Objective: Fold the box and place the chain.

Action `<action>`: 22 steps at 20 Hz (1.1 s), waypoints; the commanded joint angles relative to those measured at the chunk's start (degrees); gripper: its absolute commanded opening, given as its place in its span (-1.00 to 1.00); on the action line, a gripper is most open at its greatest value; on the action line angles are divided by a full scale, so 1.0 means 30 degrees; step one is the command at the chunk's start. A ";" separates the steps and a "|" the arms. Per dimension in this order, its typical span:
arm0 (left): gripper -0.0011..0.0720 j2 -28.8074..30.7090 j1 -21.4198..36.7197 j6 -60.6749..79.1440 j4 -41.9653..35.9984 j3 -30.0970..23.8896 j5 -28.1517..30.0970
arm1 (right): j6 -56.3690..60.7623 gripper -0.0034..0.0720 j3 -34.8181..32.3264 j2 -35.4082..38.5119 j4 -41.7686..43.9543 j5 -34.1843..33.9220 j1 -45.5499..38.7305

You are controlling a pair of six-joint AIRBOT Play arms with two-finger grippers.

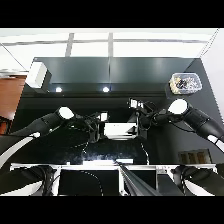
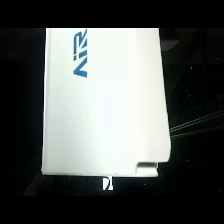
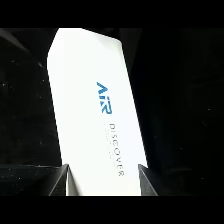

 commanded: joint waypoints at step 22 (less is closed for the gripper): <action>0.35 -0.0015 -0.0007 -0.0022 -0.0007 0.0000 0.0036 | 0.0794 -0.25 -0.0007 0.0000 -0.0758 0.1158 0.0015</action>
